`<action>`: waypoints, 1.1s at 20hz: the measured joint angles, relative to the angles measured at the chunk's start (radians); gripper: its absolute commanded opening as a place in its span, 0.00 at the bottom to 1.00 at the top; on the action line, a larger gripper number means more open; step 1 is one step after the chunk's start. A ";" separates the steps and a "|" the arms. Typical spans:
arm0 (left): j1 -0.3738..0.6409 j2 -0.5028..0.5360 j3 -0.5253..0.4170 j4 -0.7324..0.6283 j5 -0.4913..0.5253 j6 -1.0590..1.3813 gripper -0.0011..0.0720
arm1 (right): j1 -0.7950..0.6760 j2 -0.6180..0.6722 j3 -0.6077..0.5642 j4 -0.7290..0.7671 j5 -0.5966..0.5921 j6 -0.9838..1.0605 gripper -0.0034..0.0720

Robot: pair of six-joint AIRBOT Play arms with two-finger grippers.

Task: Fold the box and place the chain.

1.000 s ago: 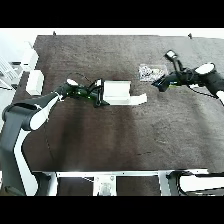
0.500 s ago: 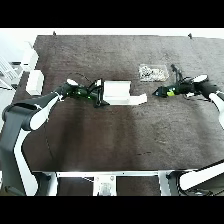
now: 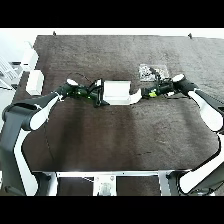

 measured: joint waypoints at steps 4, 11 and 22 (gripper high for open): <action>0.000 0.000 0.000 0.000 0.000 0.000 0.57 | 0.021 -0.006 0.097 0.003 0.103 0.037 0.12; 0.000 0.000 0.000 0.000 0.000 0.000 0.57 | 0.045 -0.008 0.142 0.005 0.172 0.054 0.51; 0.000 0.000 0.000 0.000 0.000 0.000 0.57 | 0.086 -0.008 0.145 -0.044 0.172 0.084 0.62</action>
